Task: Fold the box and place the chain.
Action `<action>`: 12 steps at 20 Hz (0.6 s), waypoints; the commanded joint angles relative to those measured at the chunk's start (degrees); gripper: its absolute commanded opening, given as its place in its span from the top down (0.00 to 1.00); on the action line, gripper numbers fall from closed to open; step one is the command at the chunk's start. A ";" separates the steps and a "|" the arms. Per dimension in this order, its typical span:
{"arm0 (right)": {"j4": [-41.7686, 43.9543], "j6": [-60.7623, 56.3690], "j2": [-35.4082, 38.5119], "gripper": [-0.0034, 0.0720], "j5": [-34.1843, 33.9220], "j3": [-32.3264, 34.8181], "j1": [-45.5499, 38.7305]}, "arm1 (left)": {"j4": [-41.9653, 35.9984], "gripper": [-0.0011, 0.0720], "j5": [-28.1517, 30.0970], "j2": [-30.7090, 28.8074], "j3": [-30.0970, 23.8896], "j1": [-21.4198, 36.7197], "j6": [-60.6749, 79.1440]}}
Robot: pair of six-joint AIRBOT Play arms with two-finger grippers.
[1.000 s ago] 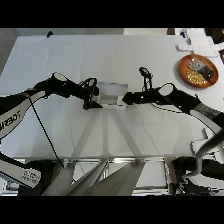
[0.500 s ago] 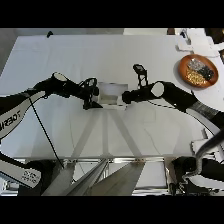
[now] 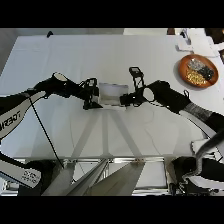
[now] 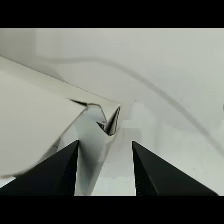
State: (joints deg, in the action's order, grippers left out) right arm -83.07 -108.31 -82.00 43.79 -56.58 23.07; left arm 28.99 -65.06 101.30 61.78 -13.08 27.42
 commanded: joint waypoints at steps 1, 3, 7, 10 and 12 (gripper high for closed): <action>-4.63 -4.50 -2.23 0.52 5.60 -3.45 1.16 | 0.02 0.75 0.13 0.00 0.02 0.02 -0.02; -5.22 -7.21 -4.02 0.52 8.48 -6.38 1.40 | 0.02 0.75 0.13 0.00 0.02 0.02 -0.02; -6.08 -13.14 -7.65 0.52 15.19 -11.15 1.40 | 0.04 0.75 0.13 0.00 0.02 0.02 -0.02; -7.23 -14.01 -9.60 0.52 15.93 -14.43 2.03 | 0.04 0.75 0.13 0.00 0.02 0.02 -0.02; -8.26 -19.21 -10.34 0.52 15.78 -15.76 2.34 | 0.02 0.75 0.13 0.00 0.02 0.02 -0.04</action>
